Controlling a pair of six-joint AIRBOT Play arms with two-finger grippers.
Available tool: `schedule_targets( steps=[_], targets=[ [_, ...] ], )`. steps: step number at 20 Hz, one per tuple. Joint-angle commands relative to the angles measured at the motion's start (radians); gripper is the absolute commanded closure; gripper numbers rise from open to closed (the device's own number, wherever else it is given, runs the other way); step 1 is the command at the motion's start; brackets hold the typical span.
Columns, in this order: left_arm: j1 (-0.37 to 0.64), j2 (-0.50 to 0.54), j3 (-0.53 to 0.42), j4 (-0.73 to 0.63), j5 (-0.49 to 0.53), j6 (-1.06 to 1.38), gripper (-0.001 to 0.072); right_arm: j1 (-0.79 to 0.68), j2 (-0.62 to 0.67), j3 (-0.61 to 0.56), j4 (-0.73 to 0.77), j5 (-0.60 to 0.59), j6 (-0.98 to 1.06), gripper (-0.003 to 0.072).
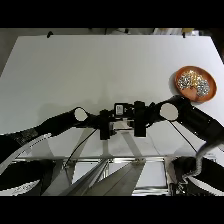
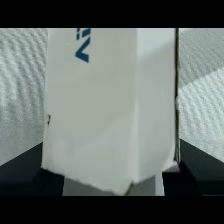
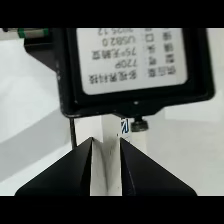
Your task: Fold the box and place the chain.
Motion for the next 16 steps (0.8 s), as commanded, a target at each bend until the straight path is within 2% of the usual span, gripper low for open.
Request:
schedule_targets(
  steps=[1,9,11,12,16],
  targets=[
    [0.0,0.001,0.0,0.003,0.0,0.003,0.0458,0.001,-0.002,-0.003,-0.014,-0.021,0.0,0.0532],
    [0.0,0.0,0.0,0.003,0.0,0.003,0.0458,0.001,-0.012,-0.045,-0.005,-0.045,0.003,0.0525],
    [0.0,0.001,0.0,0.003,0.0,0.003,0.0458,0.001,-0.012,-0.045,0.019,-0.037,0.003,0.0407],
    [0.0,0.001,0.0,0.003,0.0,0.003,0.0458,0.005,-0.011,-0.045,0.034,-0.028,0.003,0.0385],
    [0.0,0.001,0.0,0.003,0.0,0.003,0.0458,0.032,0.008,-0.045,0.06,-0.003,0.003,0.0385]
  ],
)
